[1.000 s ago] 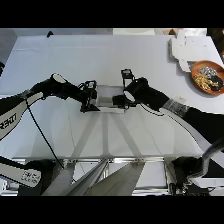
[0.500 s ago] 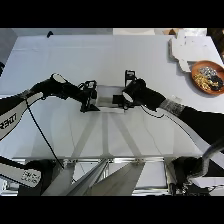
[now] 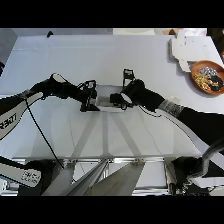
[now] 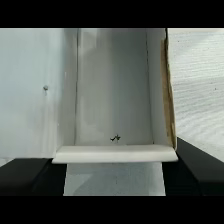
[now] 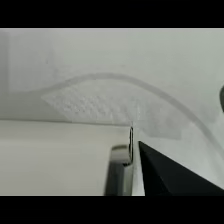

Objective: Fold the box and place the chain.

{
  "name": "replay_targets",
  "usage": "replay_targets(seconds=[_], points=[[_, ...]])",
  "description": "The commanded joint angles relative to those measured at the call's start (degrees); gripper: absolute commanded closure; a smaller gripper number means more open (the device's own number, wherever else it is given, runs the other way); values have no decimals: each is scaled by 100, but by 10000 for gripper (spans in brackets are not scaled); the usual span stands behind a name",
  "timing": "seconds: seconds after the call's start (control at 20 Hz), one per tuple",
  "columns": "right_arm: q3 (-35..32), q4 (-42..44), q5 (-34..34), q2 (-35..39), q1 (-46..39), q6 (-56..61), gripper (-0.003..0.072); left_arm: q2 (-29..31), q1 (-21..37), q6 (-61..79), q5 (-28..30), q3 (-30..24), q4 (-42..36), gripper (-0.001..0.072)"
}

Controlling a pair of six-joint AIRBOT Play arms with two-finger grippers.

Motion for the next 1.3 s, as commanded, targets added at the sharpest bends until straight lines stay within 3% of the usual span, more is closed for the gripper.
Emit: replay_targets(seconds=[0.0,0.25,0.55,0.7,1.25], points=[[-2,35,39,94,4,-26,205,-2,0,-9,-13,2,2,379],[-2,31,278,780,4,-70,205,-2,0,-7,-13,2,0,379],[-2,-26,1655,1735,46,-343,205,-2,0,-7,-13,2,0,378],[-2,-516,2227,2055,46,-533,205,-2,0,-7,-13,2,2,379],[2,-1596,2662,2273,42,-632,206,-2,0,-7,-13,2,2,379]])
